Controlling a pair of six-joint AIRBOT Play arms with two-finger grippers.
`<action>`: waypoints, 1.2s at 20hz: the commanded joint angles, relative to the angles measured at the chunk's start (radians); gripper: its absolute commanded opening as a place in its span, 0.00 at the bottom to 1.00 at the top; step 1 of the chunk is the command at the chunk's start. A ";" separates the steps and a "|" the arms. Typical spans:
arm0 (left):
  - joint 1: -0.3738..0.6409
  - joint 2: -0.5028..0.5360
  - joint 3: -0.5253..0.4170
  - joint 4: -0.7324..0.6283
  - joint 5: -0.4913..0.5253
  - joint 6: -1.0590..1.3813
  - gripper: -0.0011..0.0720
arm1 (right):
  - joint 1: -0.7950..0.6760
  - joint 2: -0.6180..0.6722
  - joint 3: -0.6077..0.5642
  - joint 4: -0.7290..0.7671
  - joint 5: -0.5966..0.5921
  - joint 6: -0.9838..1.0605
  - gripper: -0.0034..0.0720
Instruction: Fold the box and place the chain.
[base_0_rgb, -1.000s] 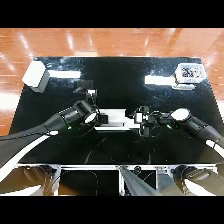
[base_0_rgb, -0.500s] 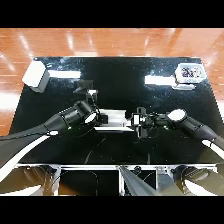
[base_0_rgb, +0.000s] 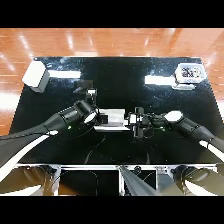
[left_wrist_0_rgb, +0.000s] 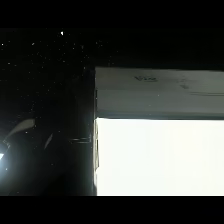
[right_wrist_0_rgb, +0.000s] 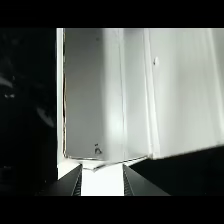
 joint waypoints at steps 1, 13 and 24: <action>0.000 0.000 0.000 -0.004 0.002 0.000 0.04 | 0.040 -0.012 0.001 0.037 -0.042 0.000 0.46; -0.004 0.000 0.000 -0.008 0.002 0.000 0.04 | 0.058 -0.034 0.001 0.110 -0.074 -0.008 0.46; -0.004 0.000 0.000 -0.011 0.003 0.000 0.04 | 0.085 -0.041 0.001 0.111 -0.084 -0.010 0.63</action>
